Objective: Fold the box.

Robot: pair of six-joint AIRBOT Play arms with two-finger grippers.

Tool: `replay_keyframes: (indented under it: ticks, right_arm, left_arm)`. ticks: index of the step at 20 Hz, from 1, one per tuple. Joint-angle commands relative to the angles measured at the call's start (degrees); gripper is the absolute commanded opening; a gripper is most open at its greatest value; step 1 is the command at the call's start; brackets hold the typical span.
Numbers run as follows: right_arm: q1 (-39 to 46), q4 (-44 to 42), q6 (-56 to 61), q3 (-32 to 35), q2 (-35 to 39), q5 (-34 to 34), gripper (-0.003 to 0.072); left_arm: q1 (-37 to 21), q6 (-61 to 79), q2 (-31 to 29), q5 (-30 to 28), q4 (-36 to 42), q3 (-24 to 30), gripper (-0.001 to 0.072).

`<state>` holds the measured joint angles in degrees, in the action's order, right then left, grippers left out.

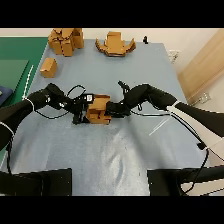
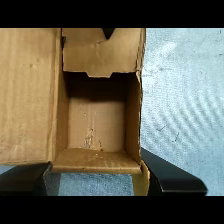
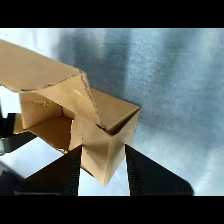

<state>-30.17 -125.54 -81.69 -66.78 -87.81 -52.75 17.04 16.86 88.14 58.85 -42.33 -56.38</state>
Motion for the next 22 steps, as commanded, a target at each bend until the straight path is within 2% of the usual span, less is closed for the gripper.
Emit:
replay_keyframes:
  ticks: [1,6,13,14,15,16,22]
  right_arm:
    - [-3.72,12.28,14.25,-2.84,-0.15,0.13,0.0434]
    - [-7.08,16.63,20.79,-7.26,-4.5,-1.73,0.0433]
    - [-10.32,28.79,35.12,-16.2,-10.14,-12.28,0.0427]
    - [-10.62,29.66,36.28,-17.7,-10.95,-13.31,0.0404]
    - [-10.91,29.68,36.24,-19.08,-11.76,-14.01,0.0292]
    - [-11.15,29.46,35.47,-20.46,-12.61,-14.36,0.0004]
    - [-12.46,29.09,35.17,-25.68,-15.43,-15.87,0.0005]
  left_arm:
    - [0.02,0.0,0.0,0.13,-0.04,-0.02,0.022]
    - [0.02,0.02,0.0,0.04,-0.02,-0.02,0.022]
    - [0.02,0.0,0.0,0.07,0.15,-0.02,0.022]
    - [0.02,0.0,0.0,0.07,0.15,-0.02,0.022]
    - [0.02,0.0,0.0,0.07,0.15,-0.02,0.022]
    - [0.02,0.0,0.0,0.07,0.15,-0.02,0.022]
    - [0.02,0.0,0.0,0.11,0.17,-0.02,0.022]
